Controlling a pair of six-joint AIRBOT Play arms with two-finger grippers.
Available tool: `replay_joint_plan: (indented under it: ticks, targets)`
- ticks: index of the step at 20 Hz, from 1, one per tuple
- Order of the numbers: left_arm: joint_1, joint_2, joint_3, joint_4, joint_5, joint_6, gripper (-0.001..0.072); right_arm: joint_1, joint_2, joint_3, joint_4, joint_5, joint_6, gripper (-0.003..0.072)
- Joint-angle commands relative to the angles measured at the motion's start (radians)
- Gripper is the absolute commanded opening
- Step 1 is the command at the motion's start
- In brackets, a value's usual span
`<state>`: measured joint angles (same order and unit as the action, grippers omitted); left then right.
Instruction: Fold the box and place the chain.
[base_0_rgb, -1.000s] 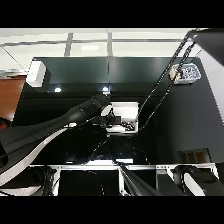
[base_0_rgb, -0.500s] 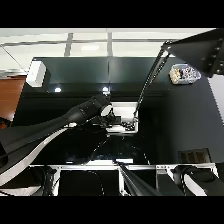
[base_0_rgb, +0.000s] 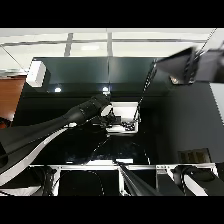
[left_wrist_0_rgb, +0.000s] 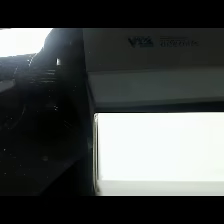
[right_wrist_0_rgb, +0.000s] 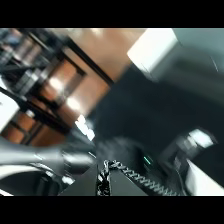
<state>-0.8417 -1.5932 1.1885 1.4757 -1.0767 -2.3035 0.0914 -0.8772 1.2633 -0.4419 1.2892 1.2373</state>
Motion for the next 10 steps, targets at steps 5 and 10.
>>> replay_joint_plan:
  ticks: [5, 10]
  targets:
    - [0.0, 0.0, 0.001, 0.0, 0.0, 0.0, 0.0031, 0.16, -0.021, -0.336, -0.049, -0.189, 0.023, 0.0019]
    - [0.0, 0.0, 0.001, 0.0, 0.001, 0.0, 0.0031, 0.185, -0.027, -0.391, -0.12, -0.217, 0.032, 0.002]
